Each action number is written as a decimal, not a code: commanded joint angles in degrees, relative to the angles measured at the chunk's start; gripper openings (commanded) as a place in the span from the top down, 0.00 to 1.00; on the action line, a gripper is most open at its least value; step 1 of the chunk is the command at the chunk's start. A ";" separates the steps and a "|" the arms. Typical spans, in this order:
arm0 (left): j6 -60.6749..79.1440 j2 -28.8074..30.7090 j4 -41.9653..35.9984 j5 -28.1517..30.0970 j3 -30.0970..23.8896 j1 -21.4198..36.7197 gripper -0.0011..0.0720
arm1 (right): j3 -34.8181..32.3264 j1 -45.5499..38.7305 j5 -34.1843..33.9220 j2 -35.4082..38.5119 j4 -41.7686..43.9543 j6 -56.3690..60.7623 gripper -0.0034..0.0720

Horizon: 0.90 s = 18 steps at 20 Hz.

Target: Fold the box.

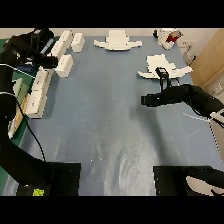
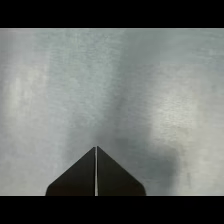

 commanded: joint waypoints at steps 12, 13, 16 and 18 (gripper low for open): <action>-7.37 37.53 -0.07 -0.92 -44.41 -20.33 0.97 | 20.50 9.77 -14.69 -9.31 -5.09 10.47 0.95; -7.87 40.44 -0.07 -0.28 -47.36 -21.38 0.97 | 21.44 11.02 -14.86 -11.06 -5.11 10.47 0.95; -9.05 44.92 -0.13 -0.79 -50.82 -22.47 0.97 | 22.18 14.21 -14.91 -13.88 -4.66 10.45 0.94; -9.07 45.64 -0.33 -3.50 -50.80 -22.49 0.97 | 22.18 14.93 -16.39 -13.92 -4.52 10.43 0.94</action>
